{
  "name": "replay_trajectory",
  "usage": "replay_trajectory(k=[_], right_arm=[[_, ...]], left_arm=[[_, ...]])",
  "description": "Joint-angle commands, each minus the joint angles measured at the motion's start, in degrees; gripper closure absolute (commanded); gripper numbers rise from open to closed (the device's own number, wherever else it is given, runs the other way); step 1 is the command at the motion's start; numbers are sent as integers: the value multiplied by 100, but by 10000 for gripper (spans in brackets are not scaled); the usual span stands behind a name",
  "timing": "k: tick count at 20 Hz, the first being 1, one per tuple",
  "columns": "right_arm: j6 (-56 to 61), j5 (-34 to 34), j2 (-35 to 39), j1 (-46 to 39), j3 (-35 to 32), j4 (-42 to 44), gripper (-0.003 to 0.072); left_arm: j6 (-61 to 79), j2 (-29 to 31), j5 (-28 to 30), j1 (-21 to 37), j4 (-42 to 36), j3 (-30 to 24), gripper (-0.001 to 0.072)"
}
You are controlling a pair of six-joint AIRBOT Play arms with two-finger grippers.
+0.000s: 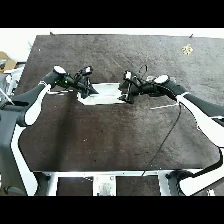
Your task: Fold the box and place the chain.
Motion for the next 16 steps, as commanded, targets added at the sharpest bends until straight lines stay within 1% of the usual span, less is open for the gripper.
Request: replay_trajectory(k=[1,10,16], right_arm=[[201,682,-367,-120,444,-59,15],[138,1366,-1019,-120,1128,-304,15],[-179,1547,-1353,-81,1394,-160,16]], left_arm=[[0,0,0,0,0,0,695],[0,0,0,0,-2,0,695],[0,0,0,0,-2,0,695]])
